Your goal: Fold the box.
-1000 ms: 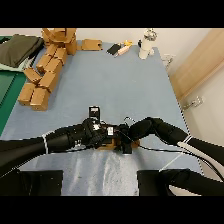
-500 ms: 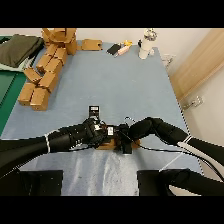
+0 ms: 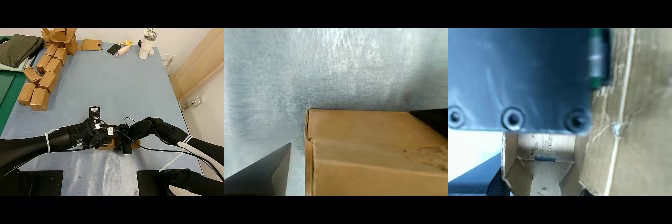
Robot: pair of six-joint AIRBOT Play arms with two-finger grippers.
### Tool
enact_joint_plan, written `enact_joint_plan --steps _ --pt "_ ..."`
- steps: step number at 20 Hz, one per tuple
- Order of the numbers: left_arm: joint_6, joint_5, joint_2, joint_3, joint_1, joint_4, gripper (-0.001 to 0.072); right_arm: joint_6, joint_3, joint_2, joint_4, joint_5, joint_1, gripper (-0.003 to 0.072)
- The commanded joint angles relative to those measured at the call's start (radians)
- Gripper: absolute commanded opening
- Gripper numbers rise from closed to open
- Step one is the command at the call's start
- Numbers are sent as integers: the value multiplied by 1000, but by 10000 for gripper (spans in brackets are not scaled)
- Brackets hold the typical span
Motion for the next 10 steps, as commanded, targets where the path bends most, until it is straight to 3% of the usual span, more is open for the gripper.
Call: enact_joint_plan --steps 1,6,10 --pt "23 -95 0 21 0 -6 517 2 0 1 0 0 0 517" --pt "51 -113 7 47 15 -15 518 2 0 1 0 0 0 517" --pt "86 -117 77 51 42 -29 517 2 0 1 0 0 0 517"
